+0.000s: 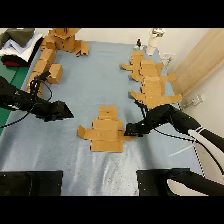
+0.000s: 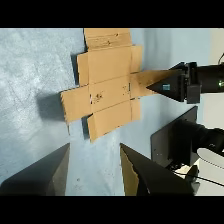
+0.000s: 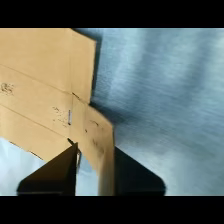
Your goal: Fold the box.
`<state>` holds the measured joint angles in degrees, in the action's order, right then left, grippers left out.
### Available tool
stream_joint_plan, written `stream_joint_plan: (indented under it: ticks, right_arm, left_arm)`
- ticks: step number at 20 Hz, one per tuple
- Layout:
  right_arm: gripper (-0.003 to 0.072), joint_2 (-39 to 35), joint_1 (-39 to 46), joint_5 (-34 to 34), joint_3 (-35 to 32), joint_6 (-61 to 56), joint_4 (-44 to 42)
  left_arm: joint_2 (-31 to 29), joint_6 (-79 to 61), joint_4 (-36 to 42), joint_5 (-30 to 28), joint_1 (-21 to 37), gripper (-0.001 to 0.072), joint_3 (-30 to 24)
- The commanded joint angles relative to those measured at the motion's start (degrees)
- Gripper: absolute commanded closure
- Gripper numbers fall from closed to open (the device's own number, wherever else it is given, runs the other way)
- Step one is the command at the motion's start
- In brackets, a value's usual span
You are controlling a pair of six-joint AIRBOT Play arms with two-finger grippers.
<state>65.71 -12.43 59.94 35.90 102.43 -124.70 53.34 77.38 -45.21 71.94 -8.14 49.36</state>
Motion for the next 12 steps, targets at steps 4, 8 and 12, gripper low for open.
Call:
stream_joint_plan:
  ticks: [4,8,12]
  right_arm:
    - [0.0682,2.01,-4.15,-1.14,-0.26,7.56,-3.34]
    - [0.0683,-1.46,-8.0,-1.18,-0.46,12.61,-3.5]
    - [0.0684,-10.23,-11.34,-9.25,-3.39,15.26,-3.06]
  left_arm:
    - [3.34,-2.58,0.26,2.05,0.02,0.024,-0.02]
    - [7.54,-6.58,0.46,2.84,0.87,0.0239,-0.02]
    - [13.49,-9.14,0.68,4.33,4.26,0.0239,-0.04]
